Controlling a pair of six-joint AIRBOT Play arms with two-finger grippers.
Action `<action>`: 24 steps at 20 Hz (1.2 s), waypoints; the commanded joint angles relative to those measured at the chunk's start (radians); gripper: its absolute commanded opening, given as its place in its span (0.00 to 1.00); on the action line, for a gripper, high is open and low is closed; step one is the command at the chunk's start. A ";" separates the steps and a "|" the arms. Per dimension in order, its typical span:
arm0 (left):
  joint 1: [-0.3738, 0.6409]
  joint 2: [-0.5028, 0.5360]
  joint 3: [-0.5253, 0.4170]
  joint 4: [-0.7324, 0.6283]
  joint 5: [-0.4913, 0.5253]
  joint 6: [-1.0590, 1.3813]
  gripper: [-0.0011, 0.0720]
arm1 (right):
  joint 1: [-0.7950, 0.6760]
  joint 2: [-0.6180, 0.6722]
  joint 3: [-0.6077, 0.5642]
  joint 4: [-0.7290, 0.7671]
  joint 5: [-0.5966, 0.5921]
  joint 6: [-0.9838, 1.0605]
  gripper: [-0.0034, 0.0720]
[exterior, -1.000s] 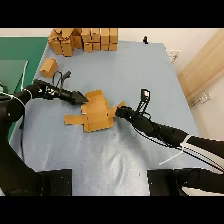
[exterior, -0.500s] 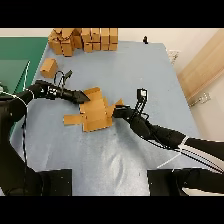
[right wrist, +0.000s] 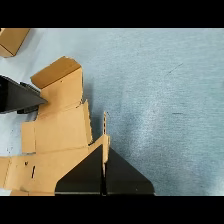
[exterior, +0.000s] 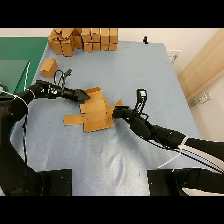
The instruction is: Fold the box.
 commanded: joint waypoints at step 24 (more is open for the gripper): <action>-0.081 0.127 0.145 0.257 -0.152 0.752 0.02 | -0.233 0.342 0.000 -0.342 -0.644 -0.666 0.68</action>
